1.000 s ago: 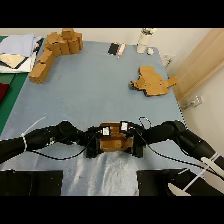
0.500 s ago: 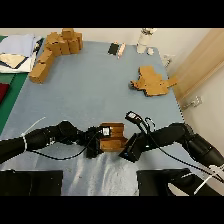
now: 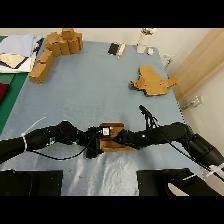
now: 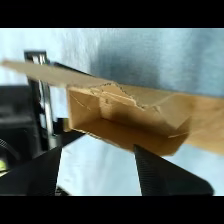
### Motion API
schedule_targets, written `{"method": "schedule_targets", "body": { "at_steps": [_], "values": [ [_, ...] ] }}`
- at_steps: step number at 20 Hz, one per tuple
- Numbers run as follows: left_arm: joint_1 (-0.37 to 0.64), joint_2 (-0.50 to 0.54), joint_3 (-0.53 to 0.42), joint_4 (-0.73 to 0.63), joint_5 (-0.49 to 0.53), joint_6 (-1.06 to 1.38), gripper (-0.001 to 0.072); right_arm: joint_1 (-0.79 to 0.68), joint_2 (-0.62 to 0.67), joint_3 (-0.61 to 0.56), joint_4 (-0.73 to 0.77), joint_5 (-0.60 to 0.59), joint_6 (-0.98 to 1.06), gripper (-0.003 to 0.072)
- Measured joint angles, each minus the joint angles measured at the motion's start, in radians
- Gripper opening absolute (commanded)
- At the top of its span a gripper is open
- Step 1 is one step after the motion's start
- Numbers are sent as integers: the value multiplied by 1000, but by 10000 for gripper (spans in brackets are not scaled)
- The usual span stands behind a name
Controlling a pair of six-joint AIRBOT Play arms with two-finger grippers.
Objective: Fold the box.
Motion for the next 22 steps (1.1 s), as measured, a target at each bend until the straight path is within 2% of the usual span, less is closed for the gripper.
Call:
{"method": "schedule_targets", "body": {
  "at_steps": [3, 4, 5, 6, 7, 13, 17, 22],
  "values": [
    [0, 0, 0, 0, 0, 0, 455, 0, -1, 0, 11, 18, 64, 698],
    [0, 0, 0, 0, 0, 0, 455, 0, -5, 0, 14, 30, 78, 614],
    [0, 0, 0, 0, 0, 0, 455, 0, -10, 0, 15, 43, 85, 427],
    [0, 0, 0, 0, 0, 0, 455, 0, -19, 0, 16, 58, 92, 135],
    [0, 0, 0, 0, 0, 0, 455, 0, -28, 0, 19, 74, 94, 3],
    [0, 0, 0, 0, -1, 0, 455, 0, -123, 77, 26, 139, -6, 3],
    [0, 0, 0, 0, -1, 0, 456, -1, -266, 161, 22, 158, -144, 2],
    [0, 0, 0, 0, -1, 0, 456, -1, -424, 196, 17, 152, -241, 3]
  ]
}}
